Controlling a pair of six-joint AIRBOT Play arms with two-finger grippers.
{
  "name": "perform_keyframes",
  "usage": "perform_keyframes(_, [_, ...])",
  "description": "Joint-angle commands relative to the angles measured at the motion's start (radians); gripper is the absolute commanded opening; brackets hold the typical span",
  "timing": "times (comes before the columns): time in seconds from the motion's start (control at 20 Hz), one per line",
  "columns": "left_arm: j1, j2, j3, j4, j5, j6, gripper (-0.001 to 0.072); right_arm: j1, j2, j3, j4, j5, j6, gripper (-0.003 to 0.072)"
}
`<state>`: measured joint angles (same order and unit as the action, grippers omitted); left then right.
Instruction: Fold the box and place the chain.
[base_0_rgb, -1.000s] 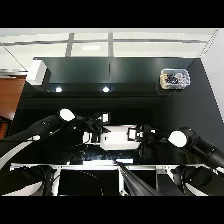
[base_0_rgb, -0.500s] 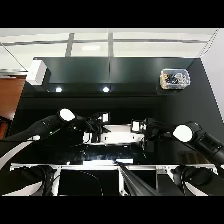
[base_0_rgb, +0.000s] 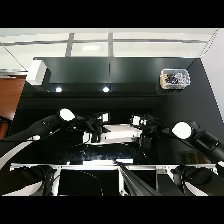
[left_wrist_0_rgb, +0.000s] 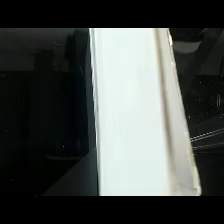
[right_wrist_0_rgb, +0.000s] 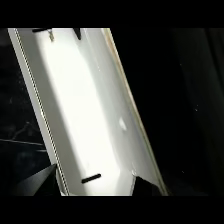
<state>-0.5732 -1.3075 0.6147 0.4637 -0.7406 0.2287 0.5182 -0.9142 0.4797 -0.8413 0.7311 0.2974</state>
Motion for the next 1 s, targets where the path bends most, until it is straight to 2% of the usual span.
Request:
perform_keyframes(0.0, [0.000,0.000,-0.001,0.000,-0.001,0.000,0.0024,-0.010,-0.044,0.000,0.082,0.052,-0.142,0.0648])
perform_keyframes(0.1, [0.000,0.000,-0.001,0.000,-0.001,0.000,0.0024,-0.050,-0.073,-0.001,0.085,0.052,-0.184,0.0648])
perform_keyframes(0.3, [0.000,0.000,-0.001,0.000,-0.001,0.000,0.0024,-0.097,-0.100,-0.021,0.219,0.081,-0.363,0.0648])
perform_keyframes(0.6, [0.000,0.000,-0.001,0.000,-0.001,0.000,0.0024,-0.097,-0.121,-0.097,0.271,0.091,-0.459,0.0648])
perform_keyframes(0.95, [0.000,0.000,-0.001,0.000,0.000,0.000,0.0025,-0.097,-0.159,-0.101,0.314,0.040,-0.535,0.0635])
